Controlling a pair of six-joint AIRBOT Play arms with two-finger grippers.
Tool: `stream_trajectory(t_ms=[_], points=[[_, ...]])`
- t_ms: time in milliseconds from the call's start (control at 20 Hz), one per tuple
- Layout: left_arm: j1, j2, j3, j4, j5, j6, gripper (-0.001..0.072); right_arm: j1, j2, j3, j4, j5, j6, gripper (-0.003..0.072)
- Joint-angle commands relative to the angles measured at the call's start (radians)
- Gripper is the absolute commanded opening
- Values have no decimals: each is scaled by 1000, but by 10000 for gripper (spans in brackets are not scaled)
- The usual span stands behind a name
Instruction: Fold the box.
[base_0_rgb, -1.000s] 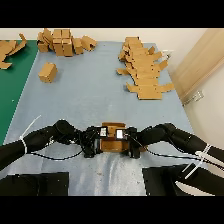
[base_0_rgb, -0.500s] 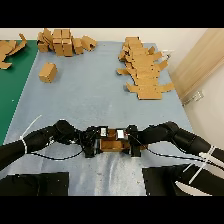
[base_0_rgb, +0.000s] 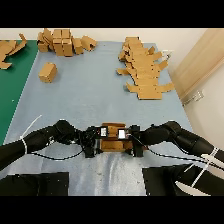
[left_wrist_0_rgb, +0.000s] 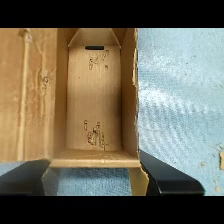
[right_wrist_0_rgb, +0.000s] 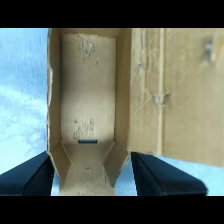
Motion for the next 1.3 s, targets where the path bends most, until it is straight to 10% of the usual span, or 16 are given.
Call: stream_trajectory(t_ms=[0,900,1250], points=[[0,1,0,0,0,-1,474,0,5,5,-42,-8,41,712],[0,1,0,0,-1,-1,474,1,351,6,-253,-323,263,710],[0,1,0,0,-8,-1,474,1,350,6,143,-449,364,710]])
